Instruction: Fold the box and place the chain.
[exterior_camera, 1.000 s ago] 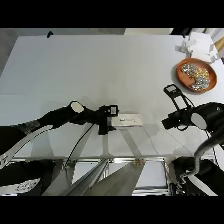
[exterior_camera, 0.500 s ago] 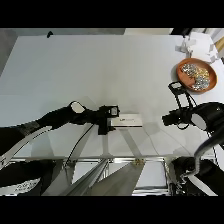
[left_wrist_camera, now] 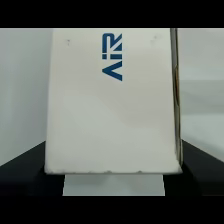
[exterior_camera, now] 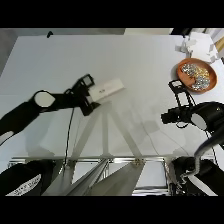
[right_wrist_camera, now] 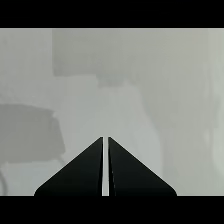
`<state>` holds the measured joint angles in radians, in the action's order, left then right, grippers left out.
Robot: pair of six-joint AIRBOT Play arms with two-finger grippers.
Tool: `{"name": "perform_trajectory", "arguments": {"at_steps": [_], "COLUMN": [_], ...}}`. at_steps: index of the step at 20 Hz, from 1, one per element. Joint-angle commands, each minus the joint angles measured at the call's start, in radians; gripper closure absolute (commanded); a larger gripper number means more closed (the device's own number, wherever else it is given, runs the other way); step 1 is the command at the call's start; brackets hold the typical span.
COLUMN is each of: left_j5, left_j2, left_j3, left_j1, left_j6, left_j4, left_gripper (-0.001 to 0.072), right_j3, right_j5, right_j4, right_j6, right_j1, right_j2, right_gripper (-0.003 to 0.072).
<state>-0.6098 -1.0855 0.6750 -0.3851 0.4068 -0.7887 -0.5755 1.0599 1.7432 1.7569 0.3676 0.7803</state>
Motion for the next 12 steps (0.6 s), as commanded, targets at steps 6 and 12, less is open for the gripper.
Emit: {"name": "perform_trajectory", "arguments": {"at_steps": [6,12], "left_j5": [-0.259,-0.210], "left_j2": [0.197,0.196], "left_j3": [-0.002,-0.077], "left_j1": [0.474,0.710], "left_j6": [0.542,0.598], "left_j4": [-0.504,-0.503], "left_gripper": [0.0712,0.0711], "right_j3": [-0.001,-0.001], "right_j5": [-0.013,-0.013], "right_j4": [-0.002,-0.002], "right_j6": [0.000,0.000], "right_j1": [0.000,0.000], "right_j2": [-0.001,-0.001], "right_gripper": [0.0645,0.0645]}}
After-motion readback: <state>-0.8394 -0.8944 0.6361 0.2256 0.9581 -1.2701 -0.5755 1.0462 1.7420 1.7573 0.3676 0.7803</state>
